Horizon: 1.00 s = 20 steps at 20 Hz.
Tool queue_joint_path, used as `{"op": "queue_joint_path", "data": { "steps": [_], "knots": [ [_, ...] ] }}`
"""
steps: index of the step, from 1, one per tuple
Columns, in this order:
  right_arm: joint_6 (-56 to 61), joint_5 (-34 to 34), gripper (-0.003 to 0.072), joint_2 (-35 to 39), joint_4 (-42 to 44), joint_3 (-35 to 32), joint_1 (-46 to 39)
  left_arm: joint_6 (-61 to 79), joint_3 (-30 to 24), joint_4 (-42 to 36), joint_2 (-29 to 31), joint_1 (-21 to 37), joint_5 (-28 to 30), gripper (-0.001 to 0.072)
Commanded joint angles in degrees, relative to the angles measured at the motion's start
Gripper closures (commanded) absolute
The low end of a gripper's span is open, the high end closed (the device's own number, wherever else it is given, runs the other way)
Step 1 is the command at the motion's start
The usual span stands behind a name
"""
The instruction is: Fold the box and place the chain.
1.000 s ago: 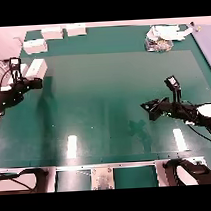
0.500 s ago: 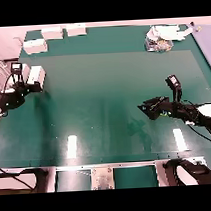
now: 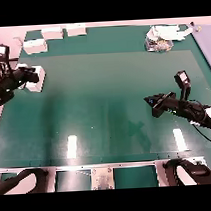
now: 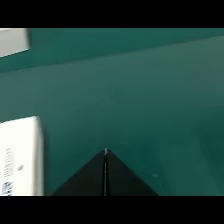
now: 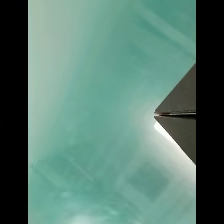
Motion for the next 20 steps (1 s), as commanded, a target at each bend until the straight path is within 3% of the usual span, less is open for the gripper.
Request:
{"op": "queue_joint_path", "data": {
  "steps": [1, 3, 7, 11, 14, 20],
  "knots": [
    [0.81, -1.11, 0.0672, 6.19, -0.02, -0.02, -0.02, -1.99, -2.62, 0.11, 7.96, -2.69, -13.0, 0.0696],
    [0.83, -2.29, 0.0673, 10.88, -0.02, -0.87, -0.02, -0.24, -8.46, -0.17, 14.21, -7.19, -7.8, 0.0696],
    [1.2, -7.13, 0.0674, 20.17, -0.07, -6.45, -0.02, 5.14, -23.67, -5.77, 27.17, -18.73, 9.07, 0.0696],
    [1.22, -7.72, 0.0674, 27.85, -1.07, -15.3, -0.02, 5.46, -33.51, -7.13, 34.6, -25.64, 13.18, 0.0696],
    [1.18, -7.72, 0.0672, 32.06, -1.09, -19.93, -0.02, 5.29, -36.65, -7.19, 34.97, -28.26, 14.82, 0.0692],
    [1.2, -7.08, 0.0672, 32.46, -1.03, -20.83, -0.02, 5.31, -36.92, -7.23, 34.95, -28.26, 14.23, 0.069]
  ]
}}
